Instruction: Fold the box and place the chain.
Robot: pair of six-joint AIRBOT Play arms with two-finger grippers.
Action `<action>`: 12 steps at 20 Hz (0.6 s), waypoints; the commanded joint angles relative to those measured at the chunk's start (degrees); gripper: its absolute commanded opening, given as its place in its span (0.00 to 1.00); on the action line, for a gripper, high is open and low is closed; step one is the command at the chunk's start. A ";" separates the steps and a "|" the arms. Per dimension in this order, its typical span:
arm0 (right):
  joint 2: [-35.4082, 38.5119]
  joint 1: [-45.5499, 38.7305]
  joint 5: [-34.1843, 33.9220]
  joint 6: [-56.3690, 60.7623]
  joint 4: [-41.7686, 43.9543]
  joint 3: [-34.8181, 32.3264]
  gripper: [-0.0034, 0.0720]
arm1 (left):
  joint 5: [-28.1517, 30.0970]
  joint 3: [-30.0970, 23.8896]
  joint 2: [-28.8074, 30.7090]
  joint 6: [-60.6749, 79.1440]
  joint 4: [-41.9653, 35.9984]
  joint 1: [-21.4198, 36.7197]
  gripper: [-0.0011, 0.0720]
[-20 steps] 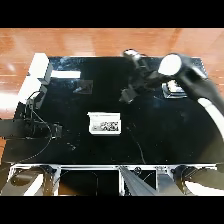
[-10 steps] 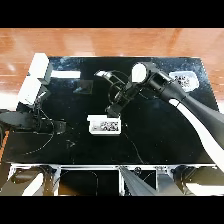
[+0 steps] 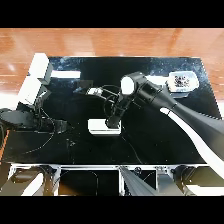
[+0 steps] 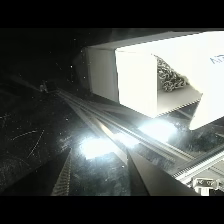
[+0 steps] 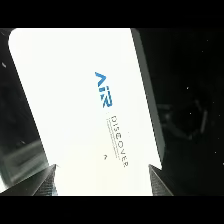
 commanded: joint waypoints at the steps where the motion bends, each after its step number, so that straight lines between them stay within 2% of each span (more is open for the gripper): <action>1: -0.04 2.64 -2.93 -0.31 -4.50 -0.52 0.95 | -0.15 -0.02 -0.04 0.02 0.02 0.07 0.65; 2: -0.04 3.19 -3.76 -0.31 -5.49 -0.52 0.94 | -0.15 -0.02 -0.04 0.02 0.02 0.07 0.65; 3: -0.04 3.56 -4.33 -0.35 -6.16 -0.52 0.83 | -0.15 -0.02 -0.04 0.02 0.00 0.07 0.65; 5: -0.04 3.89 -4.55 -0.35 -6.27 -0.52 0.81 | -0.11 -0.02 -0.04 0.02 0.02 0.07 0.65; 6: -0.04 3.89 -4.48 -0.35 -6.25 -0.52 0.70 | -0.11 -0.02 -0.04 0.02 0.02 0.07 0.65; 12: -0.04 3.89 -3.34 -0.37 -6.29 -0.52 0.68 | -0.11 -0.02 -0.04 0.02 0.00 0.07 0.65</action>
